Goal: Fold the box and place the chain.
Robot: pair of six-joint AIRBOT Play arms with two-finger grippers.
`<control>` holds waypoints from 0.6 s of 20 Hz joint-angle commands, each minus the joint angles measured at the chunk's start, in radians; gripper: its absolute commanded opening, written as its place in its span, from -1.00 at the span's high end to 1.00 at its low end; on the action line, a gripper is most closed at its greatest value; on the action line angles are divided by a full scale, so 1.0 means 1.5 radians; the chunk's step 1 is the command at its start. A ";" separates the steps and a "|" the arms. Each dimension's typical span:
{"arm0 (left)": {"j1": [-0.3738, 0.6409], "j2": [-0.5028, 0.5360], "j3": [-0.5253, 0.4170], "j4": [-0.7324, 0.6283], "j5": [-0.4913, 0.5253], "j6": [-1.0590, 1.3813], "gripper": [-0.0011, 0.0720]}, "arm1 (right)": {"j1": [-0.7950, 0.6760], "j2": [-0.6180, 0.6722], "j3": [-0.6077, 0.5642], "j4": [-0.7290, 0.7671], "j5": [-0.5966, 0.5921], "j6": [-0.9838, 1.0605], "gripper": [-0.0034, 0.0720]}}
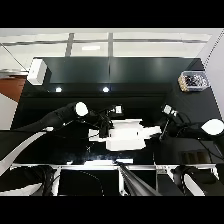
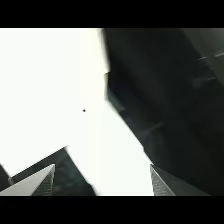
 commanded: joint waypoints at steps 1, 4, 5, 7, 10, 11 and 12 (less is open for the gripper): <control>-0.001 -0.002 0.001 0.007 0.005 0.002 0.90 | 0.038 -0.003 -0.041 -0.001 0.002 -0.055 -0.97; -0.001 -0.002 0.001 0.007 0.005 0.002 0.90 | 0.135 -0.029 -0.041 -0.047 -0.023 -0.060 -0.97; -0.001 -0.002 0.001 0.007 0.005 0.002 0.90 | 0.163 -0.038 -0.041 -0.059 -0.043 -0.060 -0.97; -0.001 -0.002 0.001 0.007 0.006 0.002 0.90 | 0.200 -0.044 -0.041 -0.066 -0.080 -0.061 -0.97; -0.001 -0.002 0.001 0.007 0.006 0.002 0.90 | 0.233 -0.044 -0.041 -0.057 -0.092 -0.061 -0.97; -0.001 -0.002 0.001 0.007 0.006 0.002 0.90 | 0.242 -0.045 -0.041 -0.042 -0.096 -0.061 -0.97; -0.001 -0.002 0.001 0.007 0.007 0.002 0.90 | 0.251 -0.045 -0.041 -0.022 -0.104 -0.061 -0.97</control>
